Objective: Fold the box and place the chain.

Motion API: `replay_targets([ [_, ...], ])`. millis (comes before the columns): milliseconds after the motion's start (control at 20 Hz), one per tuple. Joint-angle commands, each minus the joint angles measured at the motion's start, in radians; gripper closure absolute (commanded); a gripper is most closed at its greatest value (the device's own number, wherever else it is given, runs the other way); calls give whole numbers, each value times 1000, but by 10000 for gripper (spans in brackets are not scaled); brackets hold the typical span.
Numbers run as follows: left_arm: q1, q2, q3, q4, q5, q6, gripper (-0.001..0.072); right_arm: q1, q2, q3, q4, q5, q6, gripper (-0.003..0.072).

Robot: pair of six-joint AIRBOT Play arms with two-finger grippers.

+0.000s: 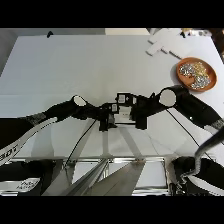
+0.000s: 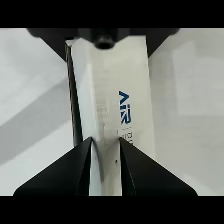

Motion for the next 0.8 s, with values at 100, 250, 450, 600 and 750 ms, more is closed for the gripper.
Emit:
replay_targets([
  [100, 0, 1, 0, 0, 0, 0, 374, 18, -2, -16, 33, 1, 0, 511],
  [250, 0, 1, 0, 0, 0, 0, 374, 36, -3, -25, 32, -5, 0, 511],
  [450, 0, 1, 0, 0, 0, 0, 374, 36, -3, -33, 27, 2, 0, 510],
  [600, 0, 1, 0, 0, 0, 0, 374, 35, 0, -35, 35, -1, 8, 296],
  [750, 0, 1, 0, 0, 0, 0, 374, 35, 12, -35, 51, -2, 8, 277],
])
